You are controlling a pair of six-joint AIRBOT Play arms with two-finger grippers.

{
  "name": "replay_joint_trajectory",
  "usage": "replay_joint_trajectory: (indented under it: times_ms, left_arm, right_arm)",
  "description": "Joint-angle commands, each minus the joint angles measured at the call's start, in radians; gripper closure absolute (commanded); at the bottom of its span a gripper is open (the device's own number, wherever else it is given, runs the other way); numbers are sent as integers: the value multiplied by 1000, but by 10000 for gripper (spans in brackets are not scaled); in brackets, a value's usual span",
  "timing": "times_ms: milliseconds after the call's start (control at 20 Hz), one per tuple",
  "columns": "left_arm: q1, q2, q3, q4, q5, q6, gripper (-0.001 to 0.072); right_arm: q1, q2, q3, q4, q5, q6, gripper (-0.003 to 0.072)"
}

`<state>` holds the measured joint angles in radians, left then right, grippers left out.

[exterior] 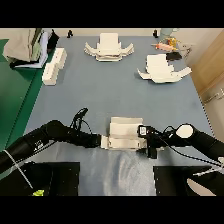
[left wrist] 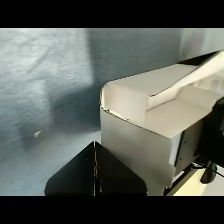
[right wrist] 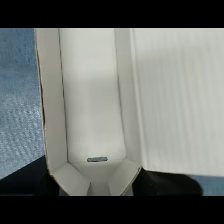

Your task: Fold the box.

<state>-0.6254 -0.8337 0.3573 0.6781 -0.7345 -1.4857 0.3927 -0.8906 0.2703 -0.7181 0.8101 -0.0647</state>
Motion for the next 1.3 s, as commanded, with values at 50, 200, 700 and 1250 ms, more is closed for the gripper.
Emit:
replay_joint_trajectory:
  times_ms: [50,200,700,1250]
  left_arm:
    - [-15,-6,46,-49,18,39,690]
    - [-15,-6,53,-46,19,39,576]
    - [-17,-9,53,-55,42,39,251]
    - [-216,-62,171,396,36,-515,255]
  right_arm:
    - [0,0,1,0,0,0,177]
    - [0,0,1,0,0,0,176]
    - [0,0,1,0,0,0,176]
    - [0,0,1,0,0,0,177]
